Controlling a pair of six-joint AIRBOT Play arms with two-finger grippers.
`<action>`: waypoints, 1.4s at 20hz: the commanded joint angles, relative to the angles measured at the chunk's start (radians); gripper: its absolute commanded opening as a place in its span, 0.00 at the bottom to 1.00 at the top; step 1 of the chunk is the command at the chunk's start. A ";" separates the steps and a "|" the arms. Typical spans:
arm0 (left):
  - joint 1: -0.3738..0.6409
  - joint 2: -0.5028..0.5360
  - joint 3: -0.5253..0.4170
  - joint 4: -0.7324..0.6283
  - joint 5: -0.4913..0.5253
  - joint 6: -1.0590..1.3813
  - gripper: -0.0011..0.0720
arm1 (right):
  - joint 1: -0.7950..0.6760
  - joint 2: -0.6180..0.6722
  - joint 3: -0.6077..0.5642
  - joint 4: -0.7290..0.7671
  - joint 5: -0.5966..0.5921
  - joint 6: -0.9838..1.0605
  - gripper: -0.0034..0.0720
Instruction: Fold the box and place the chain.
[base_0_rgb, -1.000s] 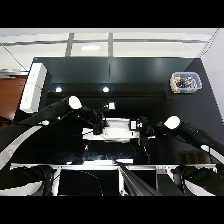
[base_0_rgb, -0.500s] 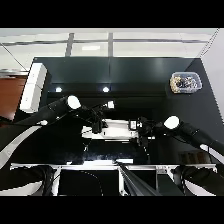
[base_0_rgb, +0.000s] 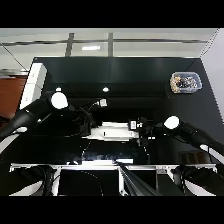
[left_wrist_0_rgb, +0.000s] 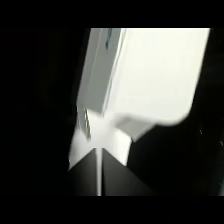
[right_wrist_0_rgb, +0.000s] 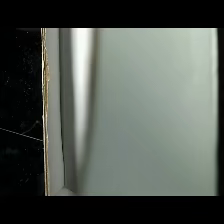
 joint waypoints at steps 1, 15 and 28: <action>-0.007 0.053 -0.006 0.085 -0.173 -0.276 0.05 | 0.000 0.000 0.000 0.003 0.000 0.001 0.70; -0.068 -0.028 -0.247 -0.717 0.658 0.061 0.05 | 0.000 0.001 0.000 0.026 0.000 0.001 0.70; -0.005 0.058 -0.198 -0.590 0.566 0.054 0.05 | 0.000 0.001 0.000 0.026 -0.002 0.001 0.70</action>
